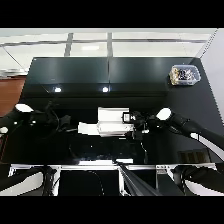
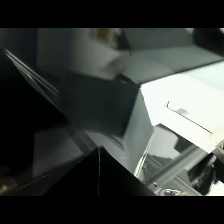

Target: Fold the box and place the chain.

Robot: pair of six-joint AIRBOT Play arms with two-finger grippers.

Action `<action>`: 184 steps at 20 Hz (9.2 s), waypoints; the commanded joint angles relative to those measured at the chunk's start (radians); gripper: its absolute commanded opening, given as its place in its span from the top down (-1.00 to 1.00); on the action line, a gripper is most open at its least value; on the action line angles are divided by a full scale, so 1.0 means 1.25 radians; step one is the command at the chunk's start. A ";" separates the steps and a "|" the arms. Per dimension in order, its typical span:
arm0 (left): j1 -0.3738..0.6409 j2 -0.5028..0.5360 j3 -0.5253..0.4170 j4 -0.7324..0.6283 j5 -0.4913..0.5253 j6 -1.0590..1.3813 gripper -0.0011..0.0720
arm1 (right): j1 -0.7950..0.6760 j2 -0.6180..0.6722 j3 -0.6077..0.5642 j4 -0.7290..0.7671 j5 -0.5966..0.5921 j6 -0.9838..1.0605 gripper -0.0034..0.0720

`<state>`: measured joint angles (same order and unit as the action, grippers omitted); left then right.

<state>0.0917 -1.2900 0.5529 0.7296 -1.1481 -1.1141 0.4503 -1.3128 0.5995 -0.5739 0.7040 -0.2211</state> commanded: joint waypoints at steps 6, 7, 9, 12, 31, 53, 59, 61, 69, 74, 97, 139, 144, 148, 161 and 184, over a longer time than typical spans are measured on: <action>-0.151 -0.052 0.016 -0.072 0.049 0.056 0.90 | 0.000 -0.001 0.001 0.000 0.000 -0.001 0.44; -0.150 -0.053 0.020 -0.074 0.032 0.071 0.90 | 0.000 -0.001 0.001 0.000 0.000 -0.001 0.44; -0.151 -0.052 0.036 -0.082 -0.004 0.101 0.90 | 0.000 -0.001 0.001 0.001 0.000 -0.001 0.44; -0.151 -0.052 0.080 -0.122 -0.046 0.114 0.36 | 0.000 -0.001 0.001 0.000 0.000 -0.001 0.44; -0.412 -0.052 0.283 0.125 0.021 -0.258 -0.18 | 0.000 -0.001 0.001 0.000 0.000 -0.001 0.44; -0.635 -0.096 0.355 0.521 0.049 -0.753 0.01 | 0.000 -0.001 0.001 0.000 0.000 -0.001 0.44; -0.707 -0.167 0.446 0.630 -0.050 -0.921 0.01 | 0.000 -0.001 0.001 0.000 0.000 -0.001 0.44; -0.707 -0.167 0.447 0.620 -0.039 -0.933 0.01 | 0.000 -0.001 0.001 0.000 0.000 -0.001 0.44; -0.706 -0.177 0.446 0.600 -0.011 -0.932 0.19 | 0.000 -0.001 0.001 0.000 0.000 -0.001 0.44; -0.706 -0.185 0.446 0.604 -0.013 -0.928 0.19 | 0.000 -0.001 0.001 0.000 0.000 -0.001 0.44; -0.701 -0.201 0.449 0.577 -0.010 -0.928 0.31 | 0.000 -0.001 0.001 0.000 0.000 -0.001 0.44; -0.701 -0.203 0.449 0.582 -0.012 -0.928 0.90 | -0.023 0.055 0.002 0.040 0.047 0.113 0.42; -0.701 -0.203 0.449 0.582 -0.007 -0.928 0.90 | -0.023 0.048 0.002 0.040 0.047 0.113 0.42; -0.701 -0.203 0.449 0.581 -0.010 -0.928 0.90 | -0.023 0.047 0.002 0.047 0.050 0.113 0.42; -0.701 -0.203 0.449 0.582 -0.010 -0.928 0.90 | -0.023 0.048 0.002 0.067 0.050 0.118 0.43; -0.701 -0.203 0.449 0.582 -0.010 -0.928 0.89 | -0.554 0.137 -0.152 -0.015 0.352 1.005 0.87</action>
<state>-0.7849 -1.5433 1.1130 1.4570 -1.1595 -2.2742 -0.3157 -1.0981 0.4679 -0.6655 1.1149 1.0416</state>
